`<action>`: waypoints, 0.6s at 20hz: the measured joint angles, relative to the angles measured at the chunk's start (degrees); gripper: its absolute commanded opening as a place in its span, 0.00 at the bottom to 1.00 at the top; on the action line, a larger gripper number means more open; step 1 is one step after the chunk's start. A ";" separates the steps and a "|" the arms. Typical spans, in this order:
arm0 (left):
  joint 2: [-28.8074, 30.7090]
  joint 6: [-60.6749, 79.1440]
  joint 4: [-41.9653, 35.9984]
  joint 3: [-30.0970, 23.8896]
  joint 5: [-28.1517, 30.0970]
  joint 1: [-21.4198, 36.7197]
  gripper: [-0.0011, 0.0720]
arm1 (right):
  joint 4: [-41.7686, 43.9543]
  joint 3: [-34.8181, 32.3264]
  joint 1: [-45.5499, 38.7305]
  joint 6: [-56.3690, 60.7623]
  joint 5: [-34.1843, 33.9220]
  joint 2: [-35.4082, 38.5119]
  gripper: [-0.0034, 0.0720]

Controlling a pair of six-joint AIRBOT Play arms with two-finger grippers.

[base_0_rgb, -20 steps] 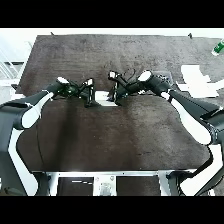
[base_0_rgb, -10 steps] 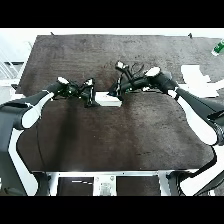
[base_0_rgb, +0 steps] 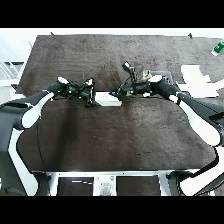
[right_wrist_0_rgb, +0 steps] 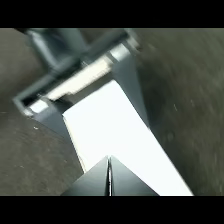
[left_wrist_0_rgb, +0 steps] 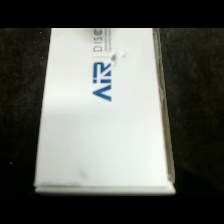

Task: Fold the box and place the chain.

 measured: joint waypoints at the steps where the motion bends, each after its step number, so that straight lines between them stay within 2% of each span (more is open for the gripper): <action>1: 0.00 0.00 0.00 0.00 0.02 0.00 0.66 | -0.96 -0.90 0.15 1.31 -1.16 0.04 0.06; 8: 0.00 0.00 0.00 0.00 0.11 0.00 0.66 | -10.36 -2.95 0.68 11.74 -4.57 0.90 0.06; 12: 0.00 -0.02 -0.02 0.00 0.09 0.02 0.66 | -12.33 -3.48 0.76 12.33 -5.11 6.91 0.06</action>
